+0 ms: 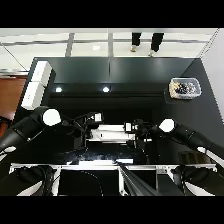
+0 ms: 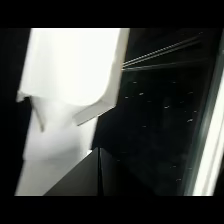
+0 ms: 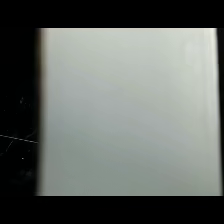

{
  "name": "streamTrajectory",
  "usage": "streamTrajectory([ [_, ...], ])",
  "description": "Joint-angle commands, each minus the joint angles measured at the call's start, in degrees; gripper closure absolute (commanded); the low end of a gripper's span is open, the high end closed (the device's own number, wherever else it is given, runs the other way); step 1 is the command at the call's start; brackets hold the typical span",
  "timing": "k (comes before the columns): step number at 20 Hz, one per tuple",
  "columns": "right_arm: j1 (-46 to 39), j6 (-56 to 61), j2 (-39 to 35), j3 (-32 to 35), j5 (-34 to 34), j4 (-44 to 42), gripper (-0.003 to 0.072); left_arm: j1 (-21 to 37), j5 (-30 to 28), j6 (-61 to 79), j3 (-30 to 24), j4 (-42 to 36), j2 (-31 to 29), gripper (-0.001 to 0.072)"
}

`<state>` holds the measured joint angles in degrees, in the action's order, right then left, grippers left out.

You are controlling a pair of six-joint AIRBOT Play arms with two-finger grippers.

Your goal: Fold the box and place the chain.

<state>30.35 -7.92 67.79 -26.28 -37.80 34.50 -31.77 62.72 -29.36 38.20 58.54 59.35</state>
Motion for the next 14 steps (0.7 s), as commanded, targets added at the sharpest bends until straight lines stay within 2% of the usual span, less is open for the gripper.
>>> streamTrajectory([
  [1,0.07,-0.09,0.02,0.02,-0.13,0.02,0.0332,-0.04,0.59,-3.06,-0.57,-12.63,0.39,0.0683],
  [2,0.07,-0.09,0.02,0.02,-0.13,0.02,0.0514,-0.04,-2.03,-2.32,-0.57,-16.35,1.14,0.0683],
  [3,0.07,-0.09,0.02,0.02,-0.13,0.02,0.0558,-0.04,-5.35,-1.62,-0.57,-19.21,1.88,0.0683],
  [6,0.07,-0.09,0.02,0.02,-0.13,0.02,0.0559,-0.04,-17.77,-0.57,-0.55,-26.71,4.59,0.0683],
  [9,0.07,-0.07,0.02,0.02,-0.13,0.02,0.0560,-0.04,-29.20,-0.57,-0.55,-27.04,7.82,0.0683],
  [11,0.07,-0.07,0.02,0.02,-0.11,0.02,0.0559,-0.04,-32.28,-0.59,-0.55,-26.56,9.77,0.0683],
  [14,0.07,-0.07,0.02,0.02,-0.11,0.02,0.0560,-0.07,-30.21,-0.63,-0.52,-21.94,12.61,0.0683],
])
